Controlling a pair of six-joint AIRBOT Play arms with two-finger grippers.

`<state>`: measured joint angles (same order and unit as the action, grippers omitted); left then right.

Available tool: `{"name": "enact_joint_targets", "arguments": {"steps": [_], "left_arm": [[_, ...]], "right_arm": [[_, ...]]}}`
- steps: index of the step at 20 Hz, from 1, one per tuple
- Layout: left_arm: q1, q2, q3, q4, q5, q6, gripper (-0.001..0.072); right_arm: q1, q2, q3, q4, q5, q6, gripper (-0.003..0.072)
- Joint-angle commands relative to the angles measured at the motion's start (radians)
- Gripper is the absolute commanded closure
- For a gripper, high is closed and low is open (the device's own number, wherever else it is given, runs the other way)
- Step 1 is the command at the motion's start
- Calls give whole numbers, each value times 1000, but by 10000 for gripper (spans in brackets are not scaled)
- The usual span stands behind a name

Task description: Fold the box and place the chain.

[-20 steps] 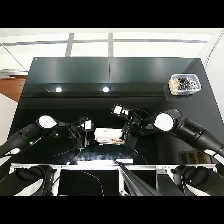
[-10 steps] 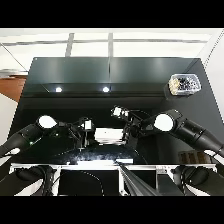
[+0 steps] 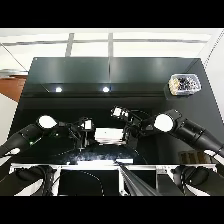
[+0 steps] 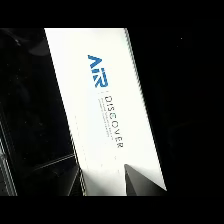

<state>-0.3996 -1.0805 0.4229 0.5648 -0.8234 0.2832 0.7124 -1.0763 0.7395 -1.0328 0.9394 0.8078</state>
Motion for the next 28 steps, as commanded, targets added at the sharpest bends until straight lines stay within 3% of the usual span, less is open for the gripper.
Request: {"name": "enact_joint_targets", "arguments": {"steps": [1, 2, 3, 28], "left_arm": [[0, 0, 0, 0, 0, 1, 221], [0, 0, 0, 0, 0, 1, 222], [0, 0, 0, 0, 0, 1, 222], [0, 0, 0, 0, 4, 1, 222]], "right_arm": [[0, -1, 0, 0, -1, 0, 376], [0, -1, 0, 0, -1, 0, 375], [0, -1, 0, 0, -3, 0, 308], [0, -8, 0, -23, 14, 0, 312]]}}
